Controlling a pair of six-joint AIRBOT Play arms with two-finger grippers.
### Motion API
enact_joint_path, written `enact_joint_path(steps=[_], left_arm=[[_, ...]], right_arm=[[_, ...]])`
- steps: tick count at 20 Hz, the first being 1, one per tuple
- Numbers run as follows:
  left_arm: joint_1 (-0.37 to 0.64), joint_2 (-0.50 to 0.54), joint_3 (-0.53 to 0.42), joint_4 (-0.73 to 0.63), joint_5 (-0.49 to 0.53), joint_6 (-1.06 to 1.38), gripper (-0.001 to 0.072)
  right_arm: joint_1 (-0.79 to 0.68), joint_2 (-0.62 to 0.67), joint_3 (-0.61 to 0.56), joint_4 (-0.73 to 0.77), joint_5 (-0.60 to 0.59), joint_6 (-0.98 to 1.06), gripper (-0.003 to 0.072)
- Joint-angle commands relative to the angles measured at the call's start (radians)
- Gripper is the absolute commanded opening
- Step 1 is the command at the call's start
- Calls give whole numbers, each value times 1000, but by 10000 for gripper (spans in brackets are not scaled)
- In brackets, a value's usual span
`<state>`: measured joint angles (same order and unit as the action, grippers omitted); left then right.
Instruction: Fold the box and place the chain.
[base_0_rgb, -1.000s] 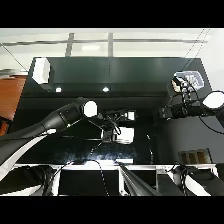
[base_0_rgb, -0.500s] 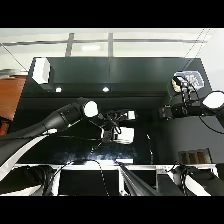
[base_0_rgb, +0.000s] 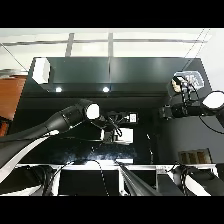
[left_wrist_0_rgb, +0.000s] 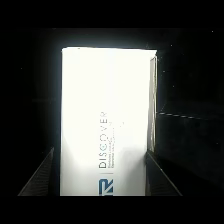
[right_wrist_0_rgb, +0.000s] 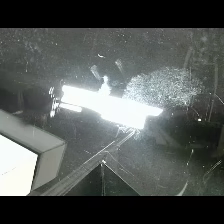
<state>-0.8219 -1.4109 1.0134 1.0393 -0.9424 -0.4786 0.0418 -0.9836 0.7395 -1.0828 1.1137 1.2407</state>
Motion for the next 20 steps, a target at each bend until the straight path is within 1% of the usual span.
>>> enact_joint_path(steps=[1,11,12,14,15,17,20], left_arm=[[-1,-1,0,4,0,-2,720],[-1,-1,0,4,-1,-2,716],[-1,-1,0,5,-2,-2,676],[-1,-1,0,12,-5,-2,440],[-1,-1,0,13,-11,-2,354],[1,7,1,48,-7,-51,345],[19,39,28,183,-14,-231,336]], right_arm=[[0,1,0,0,0,0,21],[0,1,0,0,0,0,21],[0,1,-1,0,0,0,21],[0,1,0,0,0,0,21],[0,1,0,0,0,0,22],[0,1,0,0,0,0,21],[0,1,0,0,0,0,21]])
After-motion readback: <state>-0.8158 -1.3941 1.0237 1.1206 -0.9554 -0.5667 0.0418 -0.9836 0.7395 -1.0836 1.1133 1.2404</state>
